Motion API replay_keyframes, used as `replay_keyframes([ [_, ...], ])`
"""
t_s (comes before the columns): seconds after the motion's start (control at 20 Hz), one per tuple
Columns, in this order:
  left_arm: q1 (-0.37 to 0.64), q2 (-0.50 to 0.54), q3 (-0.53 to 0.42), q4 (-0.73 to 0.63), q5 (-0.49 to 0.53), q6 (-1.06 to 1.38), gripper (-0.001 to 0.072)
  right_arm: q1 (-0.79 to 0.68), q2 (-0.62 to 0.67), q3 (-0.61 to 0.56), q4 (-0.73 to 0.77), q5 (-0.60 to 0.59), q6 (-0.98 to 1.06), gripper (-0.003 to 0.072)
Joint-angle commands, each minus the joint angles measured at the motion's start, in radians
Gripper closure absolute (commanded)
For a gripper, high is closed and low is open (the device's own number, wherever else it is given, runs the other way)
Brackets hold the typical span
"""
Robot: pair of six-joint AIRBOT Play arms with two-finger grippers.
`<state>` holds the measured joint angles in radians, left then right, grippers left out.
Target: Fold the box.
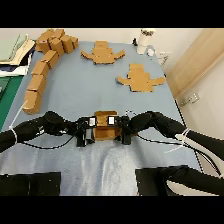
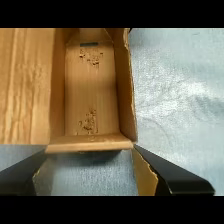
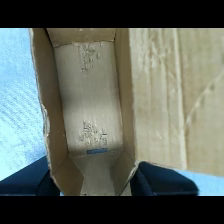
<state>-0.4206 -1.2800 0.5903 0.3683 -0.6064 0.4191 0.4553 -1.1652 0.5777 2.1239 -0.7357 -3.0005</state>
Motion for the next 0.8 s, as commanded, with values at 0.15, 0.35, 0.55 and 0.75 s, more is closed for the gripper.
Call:
replay_keyframes([
  [0.15, -0.035, -0.023, 0.019, -0.058, 0.031, 0.000, 0.0017, 0.000, 0.000, 0.000, 0.000, 0.000, 0.000, 0.0130],
  [0.35, -0.035, -0.025, 0.019, -0.053, 0.038, 0.000, 0.0147, 0.000, 0.000, 0.000, 0.000, 0.000, 0.000, 0.0129],
  [0.55, -0.048, -0.027, 0.020, -0.029, 0.046, -0.007, 0.0185, 0.000, 0.000, 0.000, 0.000, 0.001, 0.000, 0.0130],
  [0.75, -0.058, -0.028, 0.020, -0.024, 0.057, -0.014, 0.0184, 0.000, 0.000, 0.000, 0.000, 0.000, 0.000, 0.0130],
])
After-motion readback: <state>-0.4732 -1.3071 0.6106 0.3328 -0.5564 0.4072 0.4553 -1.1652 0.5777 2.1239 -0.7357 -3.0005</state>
